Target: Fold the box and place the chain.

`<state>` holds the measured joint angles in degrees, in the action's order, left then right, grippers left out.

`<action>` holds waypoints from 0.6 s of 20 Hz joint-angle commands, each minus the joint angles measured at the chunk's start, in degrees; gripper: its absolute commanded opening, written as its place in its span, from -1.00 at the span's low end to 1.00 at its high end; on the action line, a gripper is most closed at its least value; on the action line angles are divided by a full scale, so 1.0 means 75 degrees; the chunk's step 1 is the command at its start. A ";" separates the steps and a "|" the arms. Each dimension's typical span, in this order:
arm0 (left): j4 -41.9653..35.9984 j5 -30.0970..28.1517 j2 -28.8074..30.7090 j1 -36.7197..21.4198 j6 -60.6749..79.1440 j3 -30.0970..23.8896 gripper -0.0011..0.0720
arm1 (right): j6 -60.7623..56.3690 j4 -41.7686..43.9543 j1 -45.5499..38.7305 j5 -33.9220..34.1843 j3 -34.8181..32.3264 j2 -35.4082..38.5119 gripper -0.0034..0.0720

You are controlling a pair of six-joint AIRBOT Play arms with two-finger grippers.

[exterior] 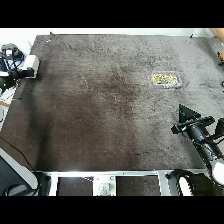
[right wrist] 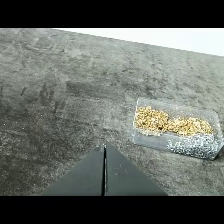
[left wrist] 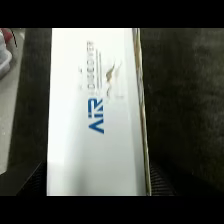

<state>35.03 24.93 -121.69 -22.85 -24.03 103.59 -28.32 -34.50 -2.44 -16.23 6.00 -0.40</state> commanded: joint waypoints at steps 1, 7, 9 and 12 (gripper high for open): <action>0.0023 0.0309 0.0382 -0.0032 0.0003 0.0020 0.72 | 0.0000 0.0000 0.0000 0.0006 -0.0003 0.0009 -0.88; 0.0026 0.1335 0.1824 -0.0032 -0.0373 0.0020 0.71 | 0.0000 0.0000 0.0000 0.0029 -0.0003 0.0006 -0.88; 0.0017 0.1670 0.2465 -0.0032 -0.0659 0.0020 -0.17 | 0.0000 0.0000 0.0000 0.0035 -0.0003 0.0006 -0.88; -0.0233 0.2116 0.3445 -0.0012 -0.1064 0.0009 -0.95 | 0.0000 0.0000 0.0000 0.0035 -0.0003 0.0006 -0.88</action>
<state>34.70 37.04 -102.06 -23.07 -28.95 103.70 -28.32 -34.52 -2.42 -16.03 6.00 -0.40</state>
